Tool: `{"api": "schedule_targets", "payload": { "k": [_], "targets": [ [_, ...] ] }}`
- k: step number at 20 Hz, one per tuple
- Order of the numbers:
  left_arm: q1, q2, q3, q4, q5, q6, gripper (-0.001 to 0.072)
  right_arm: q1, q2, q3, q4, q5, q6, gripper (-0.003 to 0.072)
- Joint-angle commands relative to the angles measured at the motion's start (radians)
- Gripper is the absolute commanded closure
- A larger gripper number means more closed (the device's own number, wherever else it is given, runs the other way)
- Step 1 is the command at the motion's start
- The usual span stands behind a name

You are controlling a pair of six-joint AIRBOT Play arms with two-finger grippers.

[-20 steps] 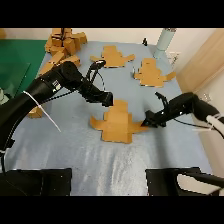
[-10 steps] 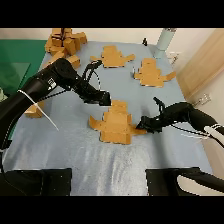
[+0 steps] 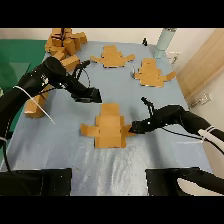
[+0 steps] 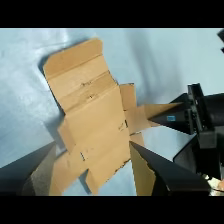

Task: Fold the box.

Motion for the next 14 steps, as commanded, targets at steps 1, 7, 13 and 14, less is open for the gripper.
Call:
{"api": "schedule_targets", "payload": {
  "k": [1, 7, 13, 14],
  "targets": [
    [0.060, -0.073, -0.016, -0.024, -0.064, 0.054, 0.0008, 0.090, 0.089, -0.045, -0.006, 0.085, -0.055, 0.0682],
    [0.075, -0.232, -0.027, -0.099, -0.063, 0.121, 0.0009, 0.205, 0.198, -0.085, -0.033, 0.159, -0.055, 0.0683],
    [0.073, -0.331, -0.027, -0.277, -0.211, 0.317, 0.0203, 0.219, 0.198, -0.085, -0.047, 0.161, -0.047, 0.0683],
    [0.074, -0.331, -0.027, -0.277, -0.262, 0.350, 0.0265, 0.219, 0.198, -0.085, -0.054, 0.164, -0.047, 0.0682]
  ]
}}
